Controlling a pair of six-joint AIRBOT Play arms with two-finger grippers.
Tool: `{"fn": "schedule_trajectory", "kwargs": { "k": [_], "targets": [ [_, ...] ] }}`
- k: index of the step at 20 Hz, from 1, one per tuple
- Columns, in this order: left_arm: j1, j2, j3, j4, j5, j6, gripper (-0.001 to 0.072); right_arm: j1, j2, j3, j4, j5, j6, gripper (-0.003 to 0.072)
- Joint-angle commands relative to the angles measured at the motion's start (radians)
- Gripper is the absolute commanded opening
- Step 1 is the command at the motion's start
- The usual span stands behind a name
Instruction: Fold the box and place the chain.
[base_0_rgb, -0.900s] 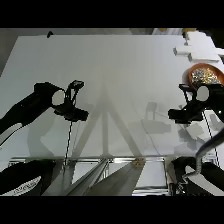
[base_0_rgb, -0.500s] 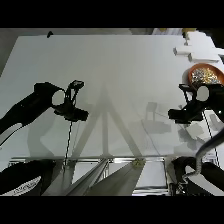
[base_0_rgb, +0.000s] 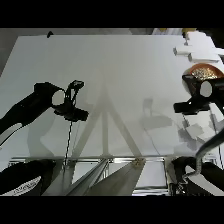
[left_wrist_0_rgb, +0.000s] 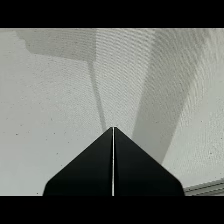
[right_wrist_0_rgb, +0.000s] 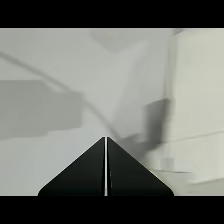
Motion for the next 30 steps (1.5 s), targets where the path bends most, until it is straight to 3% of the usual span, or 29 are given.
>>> {"fn": "schedule_trajectory", "kwargs": {
  "k": [1, 2, 3, 9, 17, 19, 20, 22, 23, 25, 30],
  "targets": [
    [-0.001, 0.001, 0.000, 0.000, 0.000, 0.000, 0.0012, -0.049, 0.001, 0.055, -0.441, -0.013, -0.055, 0.0114],
    [-0.001, 0.001, 0.000, 0.000, 0.000, 0.000, 0.0012, -0.096, 0.000, 0.055, -0.459, -0.021, -0.103, 0.0359],
    [-0.001, 0.001, 0.000, 0.000, 0.000, 0.000, 0.0012, -0.153, -0.001, 0.055, -0.452, -0.030, -0.153, 0.0502],
    [-0.001, 0.001, 0.000, 0.000, 0.000, 0.000, 0.0012, -0.466, -0.090, 0.055, -0.439, -0.099, -0.171, 0.0502],
    [-0.001, 0.001, 0.000, 0.000, 0.000, 0.000, 0.0012, -0.486, -0.254, 0.055, -0.457, -0.108, -0.246, 0.0501],
    [-0.001, 0.001, 0.000, 0.000, 0.000, 0.000, 0.0012, -0.486, -0.289, 0.055, -0.465, -0.100, -0.244, 0.0466],
    [-0.001, 0.001, 0.000, 0.000, 0.000, 0.000, 0.0012, -0.486, -0.308, 0.055, -0.479, -0.082, -0.234, 0.0346],
    [-0.001, 0.001, 0.000, 0.000, 0.000, 0.000, 0.0012, -0.486, -0.341, 0.055, -0.559, -0.013, -0.135, 0.0325],
    [-0.001, 0.001, 0.000, 0.000, 0.000, 0.000, 0.0012, -0.486, -0.354, 0.055, -0.591, 0.018, -0.115, 0.0270],
    [-0.001, 0.001, 0.000, 0.000, 0.000, 0.000, 0.0012, -0.486, -0.360, 0.055, -0.594, 0.059, -0.113, 0.0018],
    [-0.001, 0.001, 0.000, 0.000, 0.000, 0.000, 0.0012, -0.370, -0.291, 0.055, -0.507, 0.177, -0.113, 0.0016]
  ]
}}
